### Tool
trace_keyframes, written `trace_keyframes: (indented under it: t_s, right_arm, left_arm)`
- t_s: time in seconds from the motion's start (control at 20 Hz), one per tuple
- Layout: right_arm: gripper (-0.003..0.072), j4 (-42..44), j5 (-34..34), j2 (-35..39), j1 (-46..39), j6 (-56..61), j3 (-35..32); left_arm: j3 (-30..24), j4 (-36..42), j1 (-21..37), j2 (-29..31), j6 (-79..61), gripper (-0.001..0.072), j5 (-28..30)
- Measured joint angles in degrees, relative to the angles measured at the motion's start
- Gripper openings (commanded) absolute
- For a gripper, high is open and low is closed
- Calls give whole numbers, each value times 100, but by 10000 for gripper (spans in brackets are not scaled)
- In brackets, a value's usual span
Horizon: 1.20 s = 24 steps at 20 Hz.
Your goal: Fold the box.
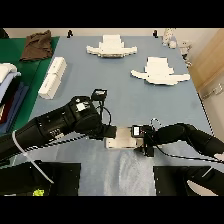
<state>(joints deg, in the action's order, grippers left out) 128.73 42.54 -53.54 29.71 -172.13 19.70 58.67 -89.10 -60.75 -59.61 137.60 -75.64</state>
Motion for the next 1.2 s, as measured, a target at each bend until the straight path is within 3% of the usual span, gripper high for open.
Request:
trace_keyframes:
  t_s: [0.35,0.55,0.6,0.65,0.7,0.9,1.2]
  right_arm:
    - [514,2,0,0,0,0,0]
    - [514,2,-2,0,0,0,0]
    - [514,2,0,0,0,0,0]
    - [514,2,-2,0,0,0,0]
    - [514,2,-2,0,0,0,0]
    - [514,2,-2,0,0,0,0]
    - [514,2,-2,0,0,0,0]
  left_arm:
    - [-68,103,103,267,-1716,15,219]
    - [-804,730,866,778,-3978,16,599]
    - [-1058,1027,1126,927,-4824,54,730]
    - [-1349,1403,1434,1080,-5862,489,837]
    - [-1650,1836,1766,1213,-6935,687,964]
    - [-2538,3093,2636,1462,-10050,687,1620]
    - [-3368,4435,2946,1228,-12782,687,2704]
